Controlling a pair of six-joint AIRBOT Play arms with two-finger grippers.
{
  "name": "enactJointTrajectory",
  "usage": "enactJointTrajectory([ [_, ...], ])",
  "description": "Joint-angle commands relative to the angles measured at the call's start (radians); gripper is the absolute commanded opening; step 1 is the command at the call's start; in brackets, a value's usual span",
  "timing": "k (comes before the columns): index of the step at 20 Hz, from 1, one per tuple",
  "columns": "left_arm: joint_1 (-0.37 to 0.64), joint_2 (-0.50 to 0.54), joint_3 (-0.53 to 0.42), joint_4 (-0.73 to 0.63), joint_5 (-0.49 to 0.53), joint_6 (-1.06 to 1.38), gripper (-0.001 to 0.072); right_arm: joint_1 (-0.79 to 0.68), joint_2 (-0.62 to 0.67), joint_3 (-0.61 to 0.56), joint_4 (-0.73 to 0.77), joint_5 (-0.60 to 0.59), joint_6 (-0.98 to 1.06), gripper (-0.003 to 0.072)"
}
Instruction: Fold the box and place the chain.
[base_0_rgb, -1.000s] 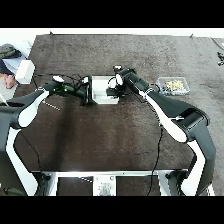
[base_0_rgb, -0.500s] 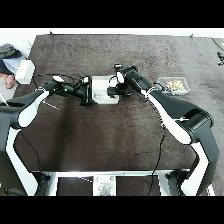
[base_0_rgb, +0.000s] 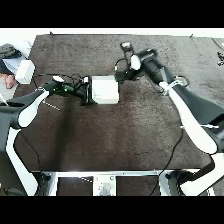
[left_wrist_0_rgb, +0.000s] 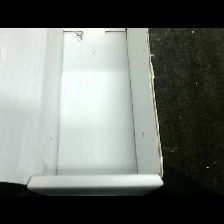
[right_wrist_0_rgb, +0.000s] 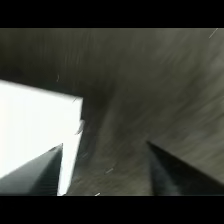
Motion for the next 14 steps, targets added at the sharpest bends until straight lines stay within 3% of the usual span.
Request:
enactJointTrajectory([
  [1,-0.001,0.000,0.001,-0.001,0.000,0.000,0.0204,-0.072,0.097,-0.024,-0.003,-0.071,-0.139,0.0337],
  [7,-0.001,0.000,0.001,-0.001,0.000,0.000,0.0204,-0.242,0.240,-0.272,0.006,-0.200,-0.167,0.0333],
  [8,-0.001,0.000,0.001,-0.001,0.000,0.000,0.0204,-0.282,0.239,-0.297,0.020,-0.201,-0.168,0.0333],
  [10,-0.001,0.000,0.001,-0.001,0.000,0.000,0.0204,-0.363,0.227,-0.338,0.047,-0.201,-0.168,0.0260],
  [14,-0.001,0.000,0.001,-0.001,0.000,0.000,0.0203,-0.488,0.162,-0.346,0.098,-0.168,-0.183,0.0262],
])
